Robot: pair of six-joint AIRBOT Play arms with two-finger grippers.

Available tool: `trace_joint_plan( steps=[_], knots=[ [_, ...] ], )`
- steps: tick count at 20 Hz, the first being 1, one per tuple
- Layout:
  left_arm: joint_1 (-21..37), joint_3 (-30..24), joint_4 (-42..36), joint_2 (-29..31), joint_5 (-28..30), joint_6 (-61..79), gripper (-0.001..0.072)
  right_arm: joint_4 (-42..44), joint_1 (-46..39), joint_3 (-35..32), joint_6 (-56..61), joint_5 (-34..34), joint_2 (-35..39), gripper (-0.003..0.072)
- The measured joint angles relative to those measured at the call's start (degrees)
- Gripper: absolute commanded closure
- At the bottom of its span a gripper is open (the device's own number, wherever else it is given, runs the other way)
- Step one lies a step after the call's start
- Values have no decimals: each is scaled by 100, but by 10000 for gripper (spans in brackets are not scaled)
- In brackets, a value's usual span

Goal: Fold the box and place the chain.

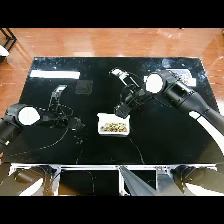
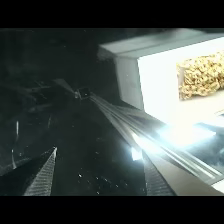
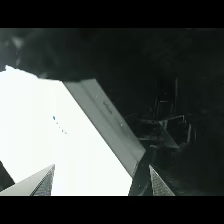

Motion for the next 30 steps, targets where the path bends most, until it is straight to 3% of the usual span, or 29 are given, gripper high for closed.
trace_joint_plan(
  steps=[11, 23, 30],
  knots=[
    [151, -55, -33, 2, 249, 37, 72, 466, 66, 0, -1268, 638, -11, -24],
    [660, -55, -39, 2, 184, 35, 72, 323, 221, 22, -1528, 802, -61, -23],
    [695, -55, -42, 2, 146, 35, 72, 116, 188, 732, -1198, 741, -72, -23]
  ],
)
